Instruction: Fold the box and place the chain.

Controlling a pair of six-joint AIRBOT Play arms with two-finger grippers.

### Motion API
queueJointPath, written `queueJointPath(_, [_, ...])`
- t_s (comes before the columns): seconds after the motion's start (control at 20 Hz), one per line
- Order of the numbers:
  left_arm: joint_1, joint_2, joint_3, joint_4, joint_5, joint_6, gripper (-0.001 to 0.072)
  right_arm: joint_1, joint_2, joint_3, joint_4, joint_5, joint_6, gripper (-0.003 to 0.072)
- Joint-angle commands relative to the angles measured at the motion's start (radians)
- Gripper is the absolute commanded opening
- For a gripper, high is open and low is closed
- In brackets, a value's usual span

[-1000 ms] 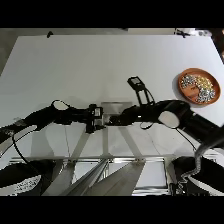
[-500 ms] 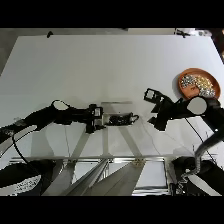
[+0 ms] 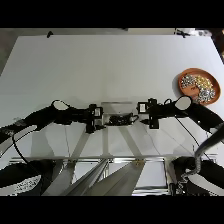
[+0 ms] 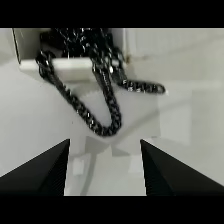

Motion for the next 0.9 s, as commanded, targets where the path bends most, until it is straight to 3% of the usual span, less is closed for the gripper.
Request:
queueJointPath(0.0, [0.001,0.001,0.0,0.0,0.0,0.0,0.0254,0.055,-0.03,-0.002,0.069,0.003,-0.092,0.0491])
queueJointPath(0.25, [0.001,0.001,0.0,0.0,0.0,0.0,0.0254,0.075,-0.03,-0.002,0.088,-0.007,-0.091,0.0487])
queueJointPath(0.45, [0.001,0.001,0.0,0.0,0.0,0.0,0.0254,0.075,-0.03,-0.002,0.098,-0.098,-0.091,0.0461])
queueJointPath(0.85, [0.001,0.001,0.0,0.0,0.0,0.0,0.0254,0.097,-0.043,-0.002,0.121,-0.083,-0.093,0.0407])
